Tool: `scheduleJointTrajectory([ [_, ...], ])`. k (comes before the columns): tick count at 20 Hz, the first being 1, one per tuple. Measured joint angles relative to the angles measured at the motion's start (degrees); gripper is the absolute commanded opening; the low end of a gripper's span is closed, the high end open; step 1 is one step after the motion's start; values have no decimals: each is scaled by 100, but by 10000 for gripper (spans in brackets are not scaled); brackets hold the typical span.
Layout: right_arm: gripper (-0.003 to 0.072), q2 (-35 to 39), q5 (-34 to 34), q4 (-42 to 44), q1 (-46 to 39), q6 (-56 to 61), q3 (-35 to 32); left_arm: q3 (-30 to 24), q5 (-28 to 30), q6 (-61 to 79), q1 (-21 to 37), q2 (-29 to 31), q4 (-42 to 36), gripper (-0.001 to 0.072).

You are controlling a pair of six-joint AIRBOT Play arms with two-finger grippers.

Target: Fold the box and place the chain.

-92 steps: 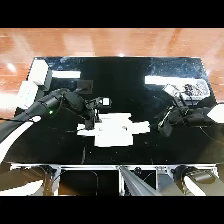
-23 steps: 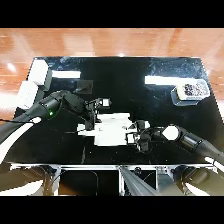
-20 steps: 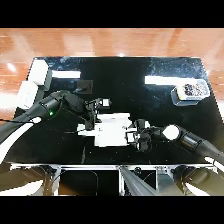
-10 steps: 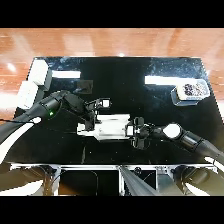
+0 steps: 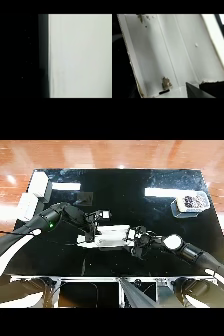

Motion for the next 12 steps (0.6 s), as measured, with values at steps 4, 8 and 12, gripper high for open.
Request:
scheduleJointTrajectory([
  [4, 718, 92, 245, 55, 0, 313, 17, 0, 7, 2, 0, 0, 0, 17],
  [8, 718, 155, 181, 52, -96, 426, 28, 0, 11, 2, 0, 0, 0, 17],
  [12, 718, 173, 0, 52, -166, 463, 33, 0, 11, 2, 0, 0, 0, 17],
])
